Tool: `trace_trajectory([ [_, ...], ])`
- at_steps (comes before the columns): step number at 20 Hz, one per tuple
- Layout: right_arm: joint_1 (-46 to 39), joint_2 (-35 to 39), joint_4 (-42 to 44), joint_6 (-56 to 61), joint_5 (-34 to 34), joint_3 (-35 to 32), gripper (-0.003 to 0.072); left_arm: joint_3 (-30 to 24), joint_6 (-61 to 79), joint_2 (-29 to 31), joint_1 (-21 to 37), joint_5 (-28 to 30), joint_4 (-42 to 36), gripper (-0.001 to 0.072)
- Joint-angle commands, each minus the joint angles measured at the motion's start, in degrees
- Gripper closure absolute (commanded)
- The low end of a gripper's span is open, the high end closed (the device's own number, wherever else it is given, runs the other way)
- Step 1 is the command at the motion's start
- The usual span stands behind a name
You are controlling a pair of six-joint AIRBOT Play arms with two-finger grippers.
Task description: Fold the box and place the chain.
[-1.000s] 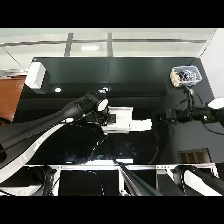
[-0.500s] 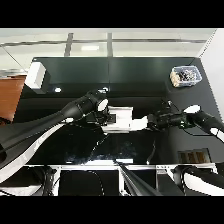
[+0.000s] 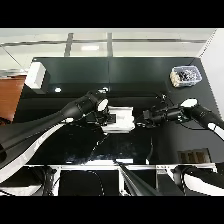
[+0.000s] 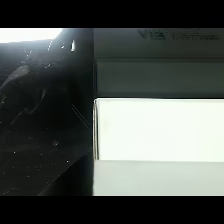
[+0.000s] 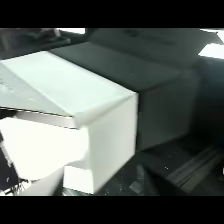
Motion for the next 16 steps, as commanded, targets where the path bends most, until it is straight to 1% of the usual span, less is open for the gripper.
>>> trace_trajectory([
  [1,2.8,0.0,0.5,-0.2,-1.6,1.0,0.0265,0.0,0.0,0.0,0.0,-0.1,0.0,0.0686],
  [2,3.7,0.0,0.4,0.7,-1.8,1.6,0.0277,0.0,0.0,0.0,0.0,-0.1,0.0,0.0686],
  [4,5.2,0.0,-0.9,4.9,-1.9,3.6,0.0325,0.0,0.0,0.0,0.0,-0.3,0.0,0.0686],
  [8,10.2,0.0,-12.8,15.9,-3.3,9.4,0.0329,0.0,0.0,0.0,0.0,-0.3,0.0,0.0686],
  [11,14.5,0.0,-21.8,23.4,-5.2,12.2,0.0329,0.0,0.0,0.0,0.0,-0.3,0.0,0.0686],
  [16,20.3,-0.1,-28.8,29.7,-8.2,13.4,0.0329,0.0,0.0,0.0,0.0,-0.3,0.0,0.0686],
])
